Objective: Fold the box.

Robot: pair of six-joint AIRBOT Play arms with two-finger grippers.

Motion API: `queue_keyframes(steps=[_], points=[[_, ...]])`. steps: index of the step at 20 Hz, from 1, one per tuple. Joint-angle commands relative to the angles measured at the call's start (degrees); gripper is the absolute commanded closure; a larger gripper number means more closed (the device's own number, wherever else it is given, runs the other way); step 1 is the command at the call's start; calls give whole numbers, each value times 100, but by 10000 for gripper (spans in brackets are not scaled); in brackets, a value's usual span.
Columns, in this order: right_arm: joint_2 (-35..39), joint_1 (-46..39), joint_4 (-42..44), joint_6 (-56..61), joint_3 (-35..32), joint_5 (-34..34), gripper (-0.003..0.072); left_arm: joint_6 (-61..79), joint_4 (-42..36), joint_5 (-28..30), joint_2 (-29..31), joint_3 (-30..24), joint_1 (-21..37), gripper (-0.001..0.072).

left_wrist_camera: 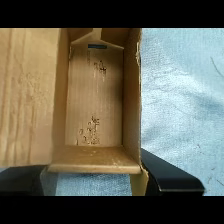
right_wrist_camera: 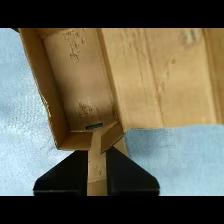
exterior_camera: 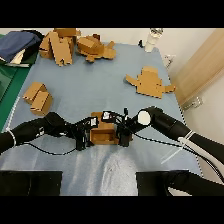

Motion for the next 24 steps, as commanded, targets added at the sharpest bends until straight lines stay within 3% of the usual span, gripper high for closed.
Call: queue_keyframes(steps=[1, 3, 16, 17, 18, 24], points=[[-17, 7, 142, -15, -2, -107, 566, 2, 2, 0, 2, -4, 0, 477], [-24, 7, 284, -13, -2, -223, 594, 2, 2, 0, 2, -2, 0, 477], [-155, 7, 1259, -15, -4, -345, 578, 2, 2, 0, 2, -4, 0, 477], [-216, 7, 1307, -15, -4, -293, 459, 2, 2, 0, 2, -2, 0, 477], [-289, 7, 1342, -15, -4, -197, 281, 2, 2, -2, 2, -4, 0, 477], [-426, 7, 1340, -13, -4, 24, 272, 2, 2, 0, 2, -4, 0, 477]])
